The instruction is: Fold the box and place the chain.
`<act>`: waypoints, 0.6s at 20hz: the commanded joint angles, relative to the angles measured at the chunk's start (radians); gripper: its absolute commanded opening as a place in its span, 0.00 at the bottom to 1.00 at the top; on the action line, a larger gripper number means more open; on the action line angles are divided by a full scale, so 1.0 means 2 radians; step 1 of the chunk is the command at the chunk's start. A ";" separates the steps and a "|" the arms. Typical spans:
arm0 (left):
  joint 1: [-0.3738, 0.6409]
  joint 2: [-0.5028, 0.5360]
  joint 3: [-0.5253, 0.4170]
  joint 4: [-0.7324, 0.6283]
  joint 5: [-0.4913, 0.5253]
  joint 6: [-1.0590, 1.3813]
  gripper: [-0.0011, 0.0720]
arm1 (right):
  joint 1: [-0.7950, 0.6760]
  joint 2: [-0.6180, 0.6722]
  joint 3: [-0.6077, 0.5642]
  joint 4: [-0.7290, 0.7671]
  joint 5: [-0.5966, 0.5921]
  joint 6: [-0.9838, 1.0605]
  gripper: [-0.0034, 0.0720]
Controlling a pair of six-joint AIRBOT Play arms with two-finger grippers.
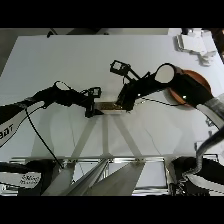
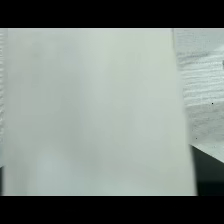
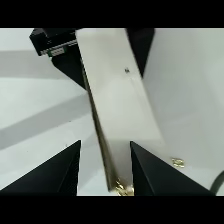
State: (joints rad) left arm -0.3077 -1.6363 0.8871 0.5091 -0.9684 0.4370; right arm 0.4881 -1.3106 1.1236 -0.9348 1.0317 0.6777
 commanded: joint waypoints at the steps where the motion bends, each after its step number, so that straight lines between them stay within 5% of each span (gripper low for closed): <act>1: 0.000 0.000 0.000 0.000 0.000 0.000 0.40 | -0.040 0.041 -0.002 -0.017 0.017 -0.007 0.50; 6: 0.000 0.000 0.000 0.000 0.000 0.000 0.40 | -0.138 0.051 -0.067 -0.019 0.048 -0.155 0.51; 9: 0.000 0.000 0.000 0.000 0.000 0.000 0.40 | -0.143 0.030 -0.123 -0.005 0.025 -0.299 0.81; 12: 0.000 0.000 0.000 0.000 0.000 0.000 0.40 | -0.142 -0.014 -0.138 0.062 -0.013 -0.363 0.82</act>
